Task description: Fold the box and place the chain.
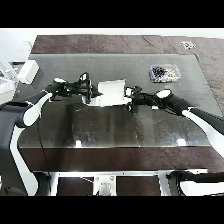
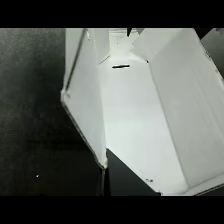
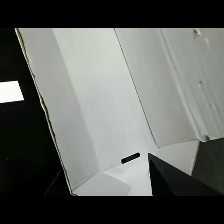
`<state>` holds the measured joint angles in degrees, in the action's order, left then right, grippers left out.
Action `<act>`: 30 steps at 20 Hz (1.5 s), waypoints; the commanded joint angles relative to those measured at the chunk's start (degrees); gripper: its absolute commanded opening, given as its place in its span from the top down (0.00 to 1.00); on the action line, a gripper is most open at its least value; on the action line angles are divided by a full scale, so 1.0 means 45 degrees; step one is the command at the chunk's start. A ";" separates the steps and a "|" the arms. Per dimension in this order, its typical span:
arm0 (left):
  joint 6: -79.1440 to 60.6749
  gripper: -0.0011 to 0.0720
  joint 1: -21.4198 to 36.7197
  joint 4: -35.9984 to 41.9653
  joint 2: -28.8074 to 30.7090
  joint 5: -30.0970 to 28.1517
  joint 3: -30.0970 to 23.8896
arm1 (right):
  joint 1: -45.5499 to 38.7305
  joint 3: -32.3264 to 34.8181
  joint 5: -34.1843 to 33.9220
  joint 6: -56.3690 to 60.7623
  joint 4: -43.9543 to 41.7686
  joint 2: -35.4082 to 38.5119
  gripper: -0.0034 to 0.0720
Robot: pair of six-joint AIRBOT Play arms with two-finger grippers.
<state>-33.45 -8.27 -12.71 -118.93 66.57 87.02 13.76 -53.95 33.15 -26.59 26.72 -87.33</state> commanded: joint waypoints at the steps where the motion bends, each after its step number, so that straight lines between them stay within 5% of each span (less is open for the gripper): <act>1: -0.0005 0.96 0.0000 -0.0024 0.0010 -0.0015 0.0015 | -0.0287 -0.0301 0.0316 -0.0160 -0.0311 0.0005 0.19; 5: -0.0005 0.96 -0.0005 -0.0029 0.0010 -0.0015 0.0010 | -0.1001 -0.0763 0.1467 -0.0248 -0.0321 0.0000 0.10; 15: 0.0000 0.96 -0.0005 -0.0034 0.0010 -0.0010 0.0010 | -0.2021 -0.3055 0.5003 -0.0554 0.0063 -0.1928 0.10; 30: 0.0097 0.96 -0.0005 -0.0039 0.0010 0.0019 0.0010 | -0.2225 -0.5863 0.6693 -0.0481 0.1229 -0.4095 0.10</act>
<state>-33.12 -8.27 -12.86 -118.93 66.59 87.02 3.70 -77.52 61.01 -28.71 32.10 -103.44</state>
